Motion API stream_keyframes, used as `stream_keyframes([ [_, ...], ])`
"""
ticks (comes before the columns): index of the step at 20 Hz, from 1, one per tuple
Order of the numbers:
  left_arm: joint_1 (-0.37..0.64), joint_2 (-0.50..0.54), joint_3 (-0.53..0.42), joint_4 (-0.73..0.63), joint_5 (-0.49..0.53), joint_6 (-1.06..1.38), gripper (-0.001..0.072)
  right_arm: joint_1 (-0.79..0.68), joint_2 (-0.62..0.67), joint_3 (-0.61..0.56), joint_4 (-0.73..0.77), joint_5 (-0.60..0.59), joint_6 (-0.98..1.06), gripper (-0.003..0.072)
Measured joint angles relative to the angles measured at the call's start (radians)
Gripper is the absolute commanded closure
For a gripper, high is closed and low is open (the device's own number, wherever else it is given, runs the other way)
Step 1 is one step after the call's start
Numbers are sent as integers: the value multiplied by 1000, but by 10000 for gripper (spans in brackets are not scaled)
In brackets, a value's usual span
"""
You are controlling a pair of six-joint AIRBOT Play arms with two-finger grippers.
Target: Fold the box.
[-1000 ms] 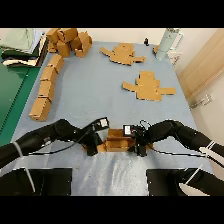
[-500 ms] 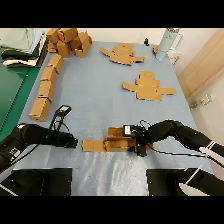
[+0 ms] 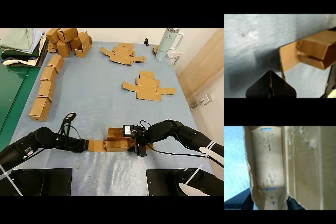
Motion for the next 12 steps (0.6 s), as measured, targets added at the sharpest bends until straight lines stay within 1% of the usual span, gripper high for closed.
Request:
stream_keyframes([
  [3, -82, -42, -1, -157, 76, 88, 695, 0, 0, 0, 0, 0, 0, 190],
  [5, -127, -53, 6, -225, 104, 124, 696, 0, 0, 0, 0, 0, 0, 190],
  [8, -174, -61, 23, -278, 124, 151, 696, 0, 0, 0, 0, 0, 0, 190],
  [12, -190, -55, 41, -295, 128, 157, 696, 0, 0, 0, 0, 0, 0, 190],
])
